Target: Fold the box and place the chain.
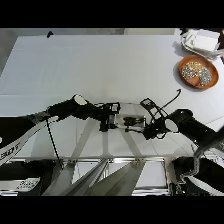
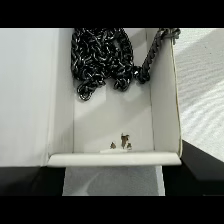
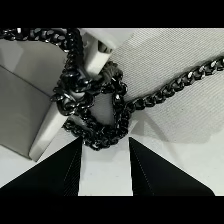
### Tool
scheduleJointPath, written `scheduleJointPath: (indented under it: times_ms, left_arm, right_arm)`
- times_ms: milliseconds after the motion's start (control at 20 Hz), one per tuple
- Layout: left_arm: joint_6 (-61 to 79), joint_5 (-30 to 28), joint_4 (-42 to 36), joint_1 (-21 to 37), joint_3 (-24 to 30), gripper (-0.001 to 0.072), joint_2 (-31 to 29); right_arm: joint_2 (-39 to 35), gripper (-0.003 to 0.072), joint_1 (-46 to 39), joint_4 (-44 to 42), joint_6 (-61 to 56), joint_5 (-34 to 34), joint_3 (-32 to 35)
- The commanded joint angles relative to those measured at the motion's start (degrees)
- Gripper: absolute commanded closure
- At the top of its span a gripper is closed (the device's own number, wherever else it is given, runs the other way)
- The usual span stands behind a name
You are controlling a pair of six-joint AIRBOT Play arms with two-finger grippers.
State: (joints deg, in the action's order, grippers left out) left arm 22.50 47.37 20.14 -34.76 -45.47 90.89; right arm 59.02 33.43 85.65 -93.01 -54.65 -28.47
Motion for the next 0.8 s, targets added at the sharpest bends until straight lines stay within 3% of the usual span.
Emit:
scheduleJointPath:
  times_ms: [0,200,250,350,450,750]
  left_arm:
    - [0.0,-0.02,0.02,0.02,-0.07,0.0377,-0.02]
    - [0.0,-0.02,0.02,0.02,-0.07,0.0377,-0.02]
    - [0.0,0.0,0.02,0.02,-0.07,0.0377,-0.02]
    - [0.0,-0.02,0.02,0.04,-0.07,0.0377,-0.02]
    - [0.0,-0.02,0.0,0.04,-0.07,0.0377,-0.02]
    - [0.0,0.0,0.02,0.04,-0.07,0.0377,-0.02]
  right_arm:
    - [0.9,0.0369,0.02,-0.44,-0.02,1.6,0.02]
    - [1.01,0.0453,0.02,-0.61,-0.07,3.43,0.02]
    - [1.01,0.0518,0.02,-0.61,-0.07,3.52,0.02]
    - [1.01,0.0539,0.02,-0.59,-0.11,3.52,0.02]
    - [0.98,0.0679,0.0,-0.59,-0.11,3.19,0.02]
    - [-4.04,0.0676,0.02,1.09,0.07,-2.03,-0.09]
